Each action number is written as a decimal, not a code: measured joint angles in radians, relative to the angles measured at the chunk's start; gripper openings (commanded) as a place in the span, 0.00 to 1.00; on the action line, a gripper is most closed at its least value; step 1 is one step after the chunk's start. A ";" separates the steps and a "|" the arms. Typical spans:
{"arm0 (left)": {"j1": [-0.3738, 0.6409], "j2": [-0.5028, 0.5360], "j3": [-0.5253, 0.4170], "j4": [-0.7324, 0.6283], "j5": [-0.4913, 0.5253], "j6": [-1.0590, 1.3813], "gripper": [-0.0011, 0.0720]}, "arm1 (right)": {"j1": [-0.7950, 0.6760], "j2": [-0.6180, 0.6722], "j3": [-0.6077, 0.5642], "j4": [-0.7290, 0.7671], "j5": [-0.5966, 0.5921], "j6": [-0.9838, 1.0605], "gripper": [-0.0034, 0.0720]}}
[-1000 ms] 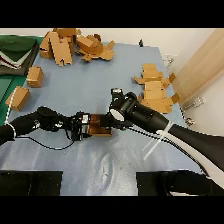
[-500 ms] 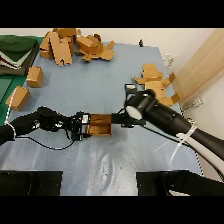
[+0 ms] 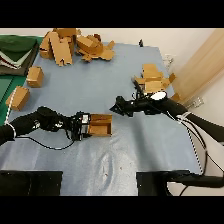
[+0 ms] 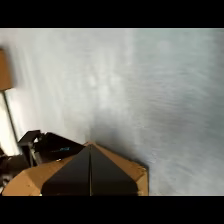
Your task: Fold the box.
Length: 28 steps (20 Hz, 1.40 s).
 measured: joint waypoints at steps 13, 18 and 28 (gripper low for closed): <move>0.000 0.000 0.000 0.000 0.002 0.000 0.54 | 0.107 -0.096 0.002 0.106 0.238 -0.655 0.05; 0.000 0.000 0.000 0.000 0.002 0.000 0.54 | 0.111 -0.069 0.002 -0.012 0.246 -0.750 0.16; 0.000 0.000 0.000 0.000 0.002 0.000 0.54 | 0.192 0.103 -0.018 -0.061 0.091 -0.986 0.28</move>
